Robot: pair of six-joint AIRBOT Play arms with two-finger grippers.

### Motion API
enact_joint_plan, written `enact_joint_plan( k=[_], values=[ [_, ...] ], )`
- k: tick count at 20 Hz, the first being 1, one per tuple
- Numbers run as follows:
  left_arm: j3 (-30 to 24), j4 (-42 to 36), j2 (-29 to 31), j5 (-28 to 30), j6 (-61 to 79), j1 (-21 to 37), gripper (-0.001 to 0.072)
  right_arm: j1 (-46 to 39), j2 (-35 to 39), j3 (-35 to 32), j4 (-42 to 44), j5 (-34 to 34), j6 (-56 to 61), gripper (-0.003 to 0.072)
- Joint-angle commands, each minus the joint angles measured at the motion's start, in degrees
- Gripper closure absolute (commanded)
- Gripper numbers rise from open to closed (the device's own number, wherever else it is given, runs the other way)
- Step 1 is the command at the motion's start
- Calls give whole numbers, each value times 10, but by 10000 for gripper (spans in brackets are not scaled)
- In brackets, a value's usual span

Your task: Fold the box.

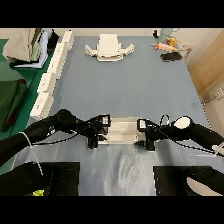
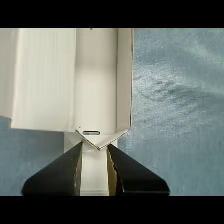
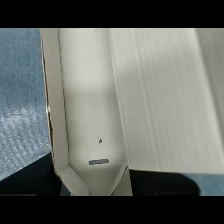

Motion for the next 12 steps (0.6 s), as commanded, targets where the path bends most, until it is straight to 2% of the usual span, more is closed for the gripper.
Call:
enact_joint_plan(
  k=[1, 3, 10, 11, 12],
  values=[
    [3, -34, -23, 24, 19, -21, 486, 0, 0, 0, 0, 0, 0, 218],
    [7, -45, -35, 28, 32, -29, 645, 0, 0, 0, 0, 0, 0, 218],
    [10, -72, -42, 51, 52, -42, 640, 0, 0, 0, 0, 0, 0, 218],
    [10, -72, -42, 52, 52, -42, 511, 0, 0, 0, 0, 0, 0, 218],
    [10, -78, -42, 54, 50, -42, 230, 0, 0, 0, 0, 0, 0, 218]
  ],
)
